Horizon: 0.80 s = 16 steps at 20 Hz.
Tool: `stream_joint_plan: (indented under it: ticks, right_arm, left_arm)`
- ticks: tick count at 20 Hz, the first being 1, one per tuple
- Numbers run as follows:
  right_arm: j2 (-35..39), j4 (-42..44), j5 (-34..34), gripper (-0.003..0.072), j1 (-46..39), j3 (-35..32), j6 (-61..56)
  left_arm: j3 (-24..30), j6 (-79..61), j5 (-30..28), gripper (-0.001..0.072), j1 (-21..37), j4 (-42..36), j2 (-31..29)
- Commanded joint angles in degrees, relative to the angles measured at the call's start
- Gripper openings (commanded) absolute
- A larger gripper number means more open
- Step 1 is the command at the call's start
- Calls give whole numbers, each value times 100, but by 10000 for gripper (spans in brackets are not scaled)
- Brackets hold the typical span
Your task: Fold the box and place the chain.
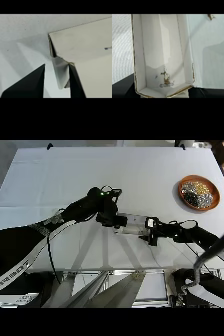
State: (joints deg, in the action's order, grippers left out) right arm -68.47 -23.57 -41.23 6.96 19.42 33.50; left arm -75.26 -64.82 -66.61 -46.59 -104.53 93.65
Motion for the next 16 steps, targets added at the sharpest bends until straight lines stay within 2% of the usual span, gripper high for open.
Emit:
stream_joint_plan:
  ticks: [1,4,6,8,10,12,13,14,15,16]
  right_arm:
    - [2,-2,-7,363,0,-2,0]
    - [2,-2,-7,363,0,-2,0]
    - [2,-2,-7,363,0,-2,0]
    - [2,0,-7,363,0,-2,0]
    - [2,-2,-7,363,0,-2,0]
    - [2,-2,-7,363,0,-2,0]
    - [2,0,-7,363,0,-2,0]
    - [2,0,-7,363,0,-2,0]
    - [2,0,-7,363,0,-2,0]
    - [2,0,-7,363,0,-2,0]
  left_arm:
    - [-76,203,122,131,74,-109,140]
    - [-76,205,216,80,-9,-173,262]
    - [-74,205,216,81,-109,-160,361]
    - [-74,205,245,105,-205,-151,461]
    - [-74,208,278,222,-275,-144,522]
    - [-74,208,286,209,-295,-125,557]
    - [-74,208,291,180,-306,-103,560]
    - [-74,205,297,69,-306,-85,560]
    - [-74,205,299,19,-306,-83,560]
    - [-74,205,302,13,-306,-83,560]
